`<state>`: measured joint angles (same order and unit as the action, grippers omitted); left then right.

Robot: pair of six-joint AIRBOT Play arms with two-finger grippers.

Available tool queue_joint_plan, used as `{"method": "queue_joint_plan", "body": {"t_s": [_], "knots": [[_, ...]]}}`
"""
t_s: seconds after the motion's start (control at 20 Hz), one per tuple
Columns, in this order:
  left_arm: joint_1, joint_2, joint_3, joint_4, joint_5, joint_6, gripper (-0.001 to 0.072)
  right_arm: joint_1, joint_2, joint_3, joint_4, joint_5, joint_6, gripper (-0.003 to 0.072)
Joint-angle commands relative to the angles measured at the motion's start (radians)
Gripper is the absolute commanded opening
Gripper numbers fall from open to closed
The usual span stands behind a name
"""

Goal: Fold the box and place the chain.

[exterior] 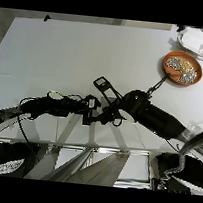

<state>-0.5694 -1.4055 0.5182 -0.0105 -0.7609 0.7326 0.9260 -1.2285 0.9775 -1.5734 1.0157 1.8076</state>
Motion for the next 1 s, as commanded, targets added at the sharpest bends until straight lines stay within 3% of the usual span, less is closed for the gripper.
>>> {"method": "queue_joint_plan", "body": {"t_s": [0.0,0.15,0.4,0.45,0.55,0.75,0.95], "knots": [[0.0,0.0,0.001,0.0,0.0,0.0,0.0406,-0.041,0.104,0.001,-0.085,0.121,-0.001,0.0201],[0.0,0.0,0.001,0.0,0.0,0.0,0.0406,-0.19,0.201,0.001,-0.121,0.25,-0.021,0.0288],[0.0,0.0,0.001,0.0,0.0,0.0,0.0406,-0.496,0.25,0.001,-0.127,0.235,-0.097,0.0299],[0.0,0.0,0.001,0.0,0.0,0.0,0.0406,-0.553,0.236,0.001,-0.127,0.216,-0.122,0.0308],[0.0,0.0,0.001,0.0,0.0,0.0,0.0406,-0.661,0.193,0.001,-0.124,0.158,-0.166,0.0447],[0.0,0.0,0.001,0.0,0.0,0.0,0.0406,-0.798,0.056,0.001,-0.123,0.041,-0.194,0.0447],[0.0,0.0,0.001,0.0,0.0,0.0,0.0406,-0.822,-0.091,0.008,-0.118,-0.029,-0.218,0.0447]]}}
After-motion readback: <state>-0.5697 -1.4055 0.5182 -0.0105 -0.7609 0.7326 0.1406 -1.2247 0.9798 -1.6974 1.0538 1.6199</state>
